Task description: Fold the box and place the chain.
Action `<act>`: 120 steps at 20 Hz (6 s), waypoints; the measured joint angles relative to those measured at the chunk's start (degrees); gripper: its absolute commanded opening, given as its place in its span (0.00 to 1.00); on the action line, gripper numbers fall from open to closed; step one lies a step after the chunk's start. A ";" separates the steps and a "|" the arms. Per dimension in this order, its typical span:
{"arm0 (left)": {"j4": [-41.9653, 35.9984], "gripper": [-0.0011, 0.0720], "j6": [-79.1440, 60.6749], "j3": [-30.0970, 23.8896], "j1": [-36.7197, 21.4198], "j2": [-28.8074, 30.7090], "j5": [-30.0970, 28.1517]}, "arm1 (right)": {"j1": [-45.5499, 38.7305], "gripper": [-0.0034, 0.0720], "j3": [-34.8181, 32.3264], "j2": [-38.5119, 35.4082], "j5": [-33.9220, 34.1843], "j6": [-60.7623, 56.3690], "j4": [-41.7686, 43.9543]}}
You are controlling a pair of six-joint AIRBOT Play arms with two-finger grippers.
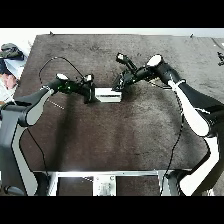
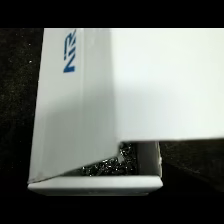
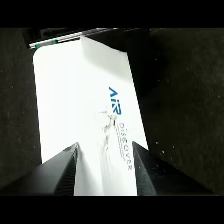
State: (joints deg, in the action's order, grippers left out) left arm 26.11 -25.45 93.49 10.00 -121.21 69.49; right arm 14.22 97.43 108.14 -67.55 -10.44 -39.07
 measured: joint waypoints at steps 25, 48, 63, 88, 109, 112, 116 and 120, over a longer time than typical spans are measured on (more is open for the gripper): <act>0.00 0.49 0.00 0.00 0.00 0.00 -0.04 | 2.43 0.49 -0.87 0.22 4.46 9.33 0.33; -0.04 0.49 0.02 0.02 -0.02 0.00 -0.11 | 2.43 0.10 -0.87 1.46 3.54 9.29 -2.91; 0.07 0.49 -0.13 0.00 0.02 -0.02 0.02 | 2.29 0.38 -0.83 4.44 -1.88 7.43 -3.98; 0.00 0.49 -0.04 0.00 0.07 -0.02 -0.09 | 1.05 0.06 -0.79 5.97 -0.74 0.37 -1.79; 0.00 0.49 0.00 0.00 0.00 0.00 0.00 | -6.47 0.06 -26.43 -36.11 12.22 -10.01 13.40; 0.00 0.49 0.00 0.00 0.00 0.00 0.00 | -6.36 0.06 -41.13 -47.76 28.37 -10.16 13.51; 0.00 0.49 -0.02 0.00 0.00 0.00 -0.02 | -6.47 0.06 -55.06 -57.90 46.14 -10.32 13.60; 0.00 0.49 -0.02 0.00 0.00 0.00 0.00 | -6.47 0.06 -61.94 -61.59 54.58 -10.36 13.57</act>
State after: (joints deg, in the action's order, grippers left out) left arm 26.11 -25.47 93.49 10.00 -121.21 69.49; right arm 7.75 35.48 46.54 -12.97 -20.80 -25.50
